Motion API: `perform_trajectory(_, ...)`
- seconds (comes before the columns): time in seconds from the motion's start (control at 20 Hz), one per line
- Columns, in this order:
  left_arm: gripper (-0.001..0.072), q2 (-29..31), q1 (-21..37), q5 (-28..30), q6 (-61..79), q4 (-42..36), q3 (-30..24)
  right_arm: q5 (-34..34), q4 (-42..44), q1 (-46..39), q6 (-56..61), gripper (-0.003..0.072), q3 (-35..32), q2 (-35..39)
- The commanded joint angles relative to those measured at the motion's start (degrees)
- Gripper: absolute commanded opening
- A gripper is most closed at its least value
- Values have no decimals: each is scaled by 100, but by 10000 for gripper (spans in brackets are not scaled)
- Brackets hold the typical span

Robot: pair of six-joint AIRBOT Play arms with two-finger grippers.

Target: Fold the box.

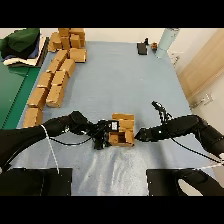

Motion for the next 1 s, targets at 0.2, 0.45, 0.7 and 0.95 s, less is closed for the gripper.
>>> perform_trajectory(0.2, 531, -2, 4, 0, 0, 0, 2, 107, 140, 459, 4, 526, 20, -26)
perform_trajectory(0.45, 531, -2, 4, 0, 0, 0, 2, 745, -129, 890, 649, 526, 87, -476)
perform_trajectory(0.7, 531, -2, 4, 2, 0, 0, 2, 787, -1405, 1478, 2052, 506, 597, -1091)
perform_trajectory(0.95, 531, -2, 4, 0, 0, 0, 2, 686, -2594, 2415, 4070, 504, 1169, -1445)
